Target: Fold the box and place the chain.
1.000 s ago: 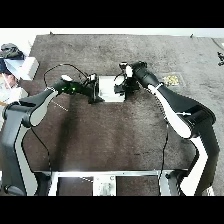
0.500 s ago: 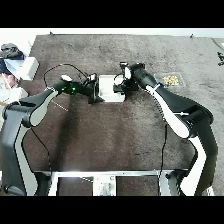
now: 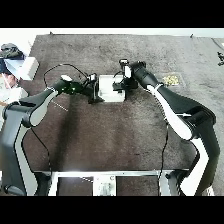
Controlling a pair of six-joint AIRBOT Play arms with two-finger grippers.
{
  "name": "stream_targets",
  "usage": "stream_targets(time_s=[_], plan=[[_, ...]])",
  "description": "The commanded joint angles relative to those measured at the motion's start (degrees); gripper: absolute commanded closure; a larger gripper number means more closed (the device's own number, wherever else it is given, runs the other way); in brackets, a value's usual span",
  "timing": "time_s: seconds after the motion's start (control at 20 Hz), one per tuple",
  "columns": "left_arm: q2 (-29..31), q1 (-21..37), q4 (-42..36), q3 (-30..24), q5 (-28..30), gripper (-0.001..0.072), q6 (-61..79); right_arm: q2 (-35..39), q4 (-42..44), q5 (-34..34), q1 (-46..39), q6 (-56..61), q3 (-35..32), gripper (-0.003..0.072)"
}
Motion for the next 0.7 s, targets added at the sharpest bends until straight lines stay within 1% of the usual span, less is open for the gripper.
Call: stream_targets(time_s=[0.0,0.15,0.2,0.25,0.4,0.45,0.55,0.6,0.65], plan=[[-0.02,-0.02,0.00,-0.02,0.00,0.0425,-0.09,2.54,-0.76,1.81,0.07,-3.56,0.02,0.0170],[-0.02,-0.02,0.00,-0.02,0.02,0.0425,-0.09,5.40,-0.79,3.52,0.07,-9.01,-1.68,0.0171],[-0.02,-0.02,0.00,-0.02,0.00,0.0426,-0.09,7.34,-0.79,3.08,0.07,-10.62,-3.78,0.0203],[-0.02,-0.02,0.00,-0.02,0.00,0.0425,-0.09,9.99,-0.83,0.66,0.04,-11.34,-6.97,0.0203],[-0.02,-0.02,0.00,-0.02,0.02,0.0425,-0.09,21.99,-1.40,-13.84,-0.63,-11.37,-21.77,0.0204],[-0.02,-0.02,-0.02,-0.02,0.02,0.0425,-0.09,26.03,-1.42,-18.34,-1.62,-11.37,-26.93,0.0205],[-0.02,-0.02,0.00,-0.02,0.02,0.0425,-0.09,31.45,-1.40,-24.81,-5.16,-11.39,-34.32,0.0206],[-0.02,-0.02,0.00,-0.02,0.02,0.0425,-0.09,33.16,-1.38,-26.49,-7.82,-11.85,-36.52,0.0280],[-0.02,-0.02,0.00,-0.02,0.02,0.0425,-0.09,33.86,-0.98,-27.47,-10.43,-12.48,-37.44,0.0419]])
